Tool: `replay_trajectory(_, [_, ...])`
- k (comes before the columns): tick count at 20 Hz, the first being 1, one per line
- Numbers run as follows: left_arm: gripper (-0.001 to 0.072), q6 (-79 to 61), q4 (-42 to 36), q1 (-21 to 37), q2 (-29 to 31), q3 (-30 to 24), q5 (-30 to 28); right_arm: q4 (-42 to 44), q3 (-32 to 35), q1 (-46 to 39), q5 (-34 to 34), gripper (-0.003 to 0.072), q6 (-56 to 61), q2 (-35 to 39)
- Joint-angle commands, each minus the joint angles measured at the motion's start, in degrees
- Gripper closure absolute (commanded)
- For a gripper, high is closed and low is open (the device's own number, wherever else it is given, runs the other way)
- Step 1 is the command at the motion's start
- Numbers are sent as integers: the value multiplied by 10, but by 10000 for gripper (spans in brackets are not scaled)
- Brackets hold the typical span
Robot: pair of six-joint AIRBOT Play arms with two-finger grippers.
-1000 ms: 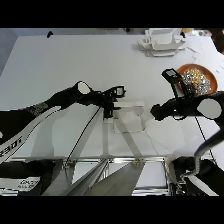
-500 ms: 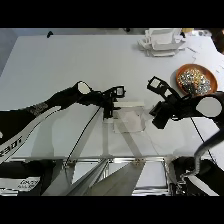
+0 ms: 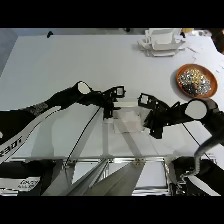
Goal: Fold the box and place the chain.
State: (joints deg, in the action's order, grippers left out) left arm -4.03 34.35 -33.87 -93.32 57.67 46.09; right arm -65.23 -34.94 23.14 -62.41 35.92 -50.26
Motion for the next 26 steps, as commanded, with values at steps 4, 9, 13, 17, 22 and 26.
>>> replay_trajectory(4, [698, 0, 0, 0, 0, 0, 0, -89, 105, 82, 152, -17, -34, 33])
replay_trajectory(9, [698, 0, 0, 0, 0, 0, 0, -98, 138, 134, 276, -16, -64, 13])
replay_trajectory(13, [698, 0, 0, 0, 0, 0, 0, -118, 138, 135, 309, -15, -64, -39])
replay_trajectory(17, [698, 0, 0, 0, 0, 0, 0, -142, 135, 113, 331, -14, -64, -33])
replay_trajectory(22, [698, 0, 0, 0, 0, 0, 0, -149, 103, 75, 327, -14, -64, -22])
replay_trajectory(26, [698, 0, 0, 0, 0, 0, 0, -136, 78, 39, 297, -14, -65, -22])
